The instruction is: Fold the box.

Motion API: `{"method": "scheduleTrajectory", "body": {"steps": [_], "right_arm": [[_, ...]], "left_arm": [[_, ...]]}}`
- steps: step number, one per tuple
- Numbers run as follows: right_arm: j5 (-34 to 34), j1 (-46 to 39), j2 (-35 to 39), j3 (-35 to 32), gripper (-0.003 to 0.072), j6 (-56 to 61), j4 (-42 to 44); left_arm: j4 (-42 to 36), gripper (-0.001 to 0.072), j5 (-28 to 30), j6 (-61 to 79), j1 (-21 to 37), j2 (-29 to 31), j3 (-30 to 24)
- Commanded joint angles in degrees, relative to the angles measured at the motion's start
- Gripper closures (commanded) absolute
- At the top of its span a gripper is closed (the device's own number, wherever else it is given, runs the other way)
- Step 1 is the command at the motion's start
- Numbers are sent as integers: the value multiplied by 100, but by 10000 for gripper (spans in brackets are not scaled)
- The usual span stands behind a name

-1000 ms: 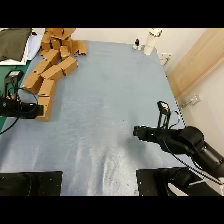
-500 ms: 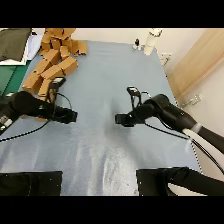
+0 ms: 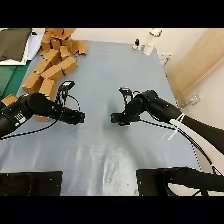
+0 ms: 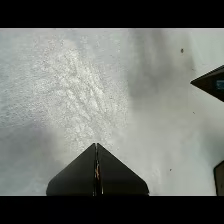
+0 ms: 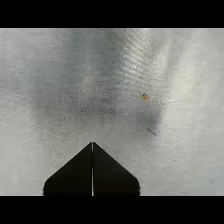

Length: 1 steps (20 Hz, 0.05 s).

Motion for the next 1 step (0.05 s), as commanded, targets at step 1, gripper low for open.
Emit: {"method": "scheduleTrajectory", "body": {"steps": [1], "right_arm": [[-17,2,-33,20,681,-15,2]], "left_arm": [[-26,699,24,4,-13,-20,4]]}}
